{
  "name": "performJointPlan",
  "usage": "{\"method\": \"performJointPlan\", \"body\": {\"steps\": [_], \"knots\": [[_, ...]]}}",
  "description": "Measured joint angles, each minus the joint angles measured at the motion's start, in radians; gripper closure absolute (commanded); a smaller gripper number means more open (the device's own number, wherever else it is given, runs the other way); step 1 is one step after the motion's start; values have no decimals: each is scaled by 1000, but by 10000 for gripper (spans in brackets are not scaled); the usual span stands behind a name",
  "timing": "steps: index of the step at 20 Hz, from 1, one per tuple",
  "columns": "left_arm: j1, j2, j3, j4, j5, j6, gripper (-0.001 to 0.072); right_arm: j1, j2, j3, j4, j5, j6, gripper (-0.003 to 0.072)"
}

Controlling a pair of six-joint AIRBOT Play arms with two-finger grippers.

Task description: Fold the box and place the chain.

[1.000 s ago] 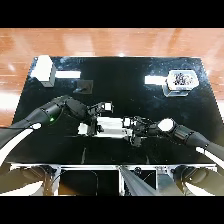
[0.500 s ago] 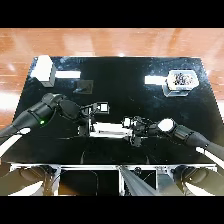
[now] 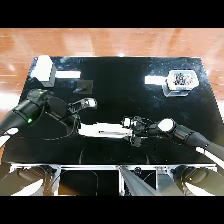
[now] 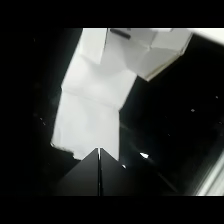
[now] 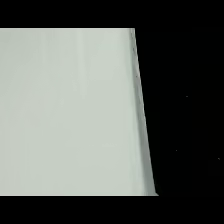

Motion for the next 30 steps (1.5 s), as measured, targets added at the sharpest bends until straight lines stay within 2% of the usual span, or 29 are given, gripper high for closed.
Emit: {"method": "performJointPlan", "body": {"steps": [4, 9, 12, 20, 21, 22, 29, 30], "knots": [[27, 80, -42, -110, 18, -18, 694, 0, 0, 0, 0, 0, 0, 139], [-31, 270, -193, -291, -179, -23, 693, 0, 0, 0, 0, 0, 0, 138], [-103, 325, -251, -335, -273, -45, 692, 0, 0, 0, 0, 0, 0, 120], [-228, 338, -301, -364, -426, -123, 692, 0, 0, 0, -1, 0, 0, 116], [-240, 329, -303, -366, -441, -131, 692, 0, 0, 0, -1, 0, 0, 34], [-251, 316, -304, -366, -455, -136, 692, 0, 0, 0, -2, 0, 0, -16], [-288, 232, -307, -375, -510, -152, 692, 0, 0, 0, -27, 2, 0, -15], [-290, 226, -307, -379, -521, -153, 692, 0, 0, 0, -32, 2, 0, 36]]}}
